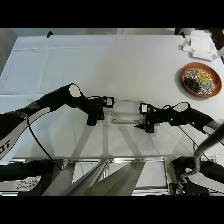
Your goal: Fold the box and place the chain.
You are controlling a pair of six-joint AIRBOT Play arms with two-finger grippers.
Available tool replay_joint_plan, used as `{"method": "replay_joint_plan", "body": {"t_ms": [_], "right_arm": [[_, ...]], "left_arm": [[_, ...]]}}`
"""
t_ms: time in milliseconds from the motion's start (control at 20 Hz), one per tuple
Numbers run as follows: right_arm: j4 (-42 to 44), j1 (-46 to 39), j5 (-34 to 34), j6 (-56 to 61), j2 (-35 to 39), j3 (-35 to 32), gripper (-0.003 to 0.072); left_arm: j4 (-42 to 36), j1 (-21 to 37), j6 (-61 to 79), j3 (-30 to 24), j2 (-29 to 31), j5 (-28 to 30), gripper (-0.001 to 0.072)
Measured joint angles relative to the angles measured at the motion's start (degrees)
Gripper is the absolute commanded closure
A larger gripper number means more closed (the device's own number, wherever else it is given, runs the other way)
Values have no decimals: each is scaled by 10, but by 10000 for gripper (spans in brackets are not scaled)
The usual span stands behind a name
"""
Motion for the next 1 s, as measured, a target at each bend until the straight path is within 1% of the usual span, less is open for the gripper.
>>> {"method": "replay_joint_plan", "body": {"t_ms": [50, 150, 350, 700, 750, 1000], "right_arm": [[0, 0, 0, 0, 0, 0, 360], [0, 0, 0, 0, 0, 0, 360], [1, 0, -2, 0, 0, 0, 360], [0, 0, -1, 0, 0, 0, 360], [0, 0, -1, 0, 0, 0, 360], [0, 0, 0, 0, 0, 0, 360]], "left_arm": [[0, -2, 0, 0, -1, 4, 614], [1, -4, 1, -1, 0, 12, 535], [-3, -6, 2, 0, 10, 50, 535], [-2, -7, 2, -1, 28, 56, 533], [-2, -9, 2, 0, 29, 58, 494], [-7, -26, 48, -1, 31, 71, 492]]}}
